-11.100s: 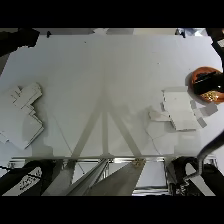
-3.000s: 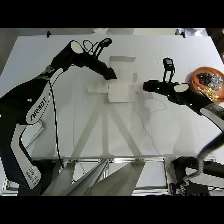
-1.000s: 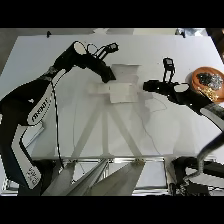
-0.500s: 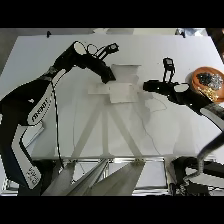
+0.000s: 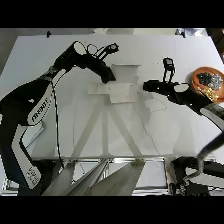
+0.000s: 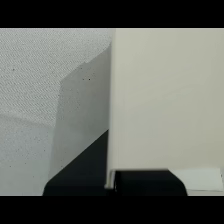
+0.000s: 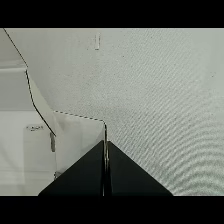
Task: Fold the box and place the chain.
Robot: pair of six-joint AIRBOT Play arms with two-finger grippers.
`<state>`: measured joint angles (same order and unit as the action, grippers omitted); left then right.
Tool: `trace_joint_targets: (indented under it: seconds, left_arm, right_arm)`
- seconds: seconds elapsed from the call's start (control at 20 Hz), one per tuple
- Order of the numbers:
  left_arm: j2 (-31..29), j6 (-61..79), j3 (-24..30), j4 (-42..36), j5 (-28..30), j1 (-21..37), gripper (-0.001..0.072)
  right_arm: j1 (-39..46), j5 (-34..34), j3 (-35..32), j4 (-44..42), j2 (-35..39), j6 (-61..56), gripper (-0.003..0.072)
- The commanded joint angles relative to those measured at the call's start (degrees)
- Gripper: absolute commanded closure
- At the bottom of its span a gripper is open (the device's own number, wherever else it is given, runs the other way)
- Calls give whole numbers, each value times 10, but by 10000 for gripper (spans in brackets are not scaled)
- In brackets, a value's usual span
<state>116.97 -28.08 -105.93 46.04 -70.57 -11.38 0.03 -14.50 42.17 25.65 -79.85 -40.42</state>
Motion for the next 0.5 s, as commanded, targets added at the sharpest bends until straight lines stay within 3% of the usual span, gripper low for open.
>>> trace_joint_targets:
  seconds: [0.0, 0.05, 0.2, 0.45]
  left_arm:
    - [0, 0, 0, 0, 0, 0, 701]
    - [0, 0, 0, 0, 0, 0, 701]
    - [0, 0, 0, 0, -1, 0, 701]
    - [-11, 31, 0, -2, -41, 4, 707]
  right_arm:
    - [-1, 5, 0, 0, 0, 0, 675]
    - [-1, 4, 0, 0, 0, 0, 670]
    - [-1, 4, 0, 0, 5, 0, 364]
    - [6, 8, 0, 34, 71, 0, 342]
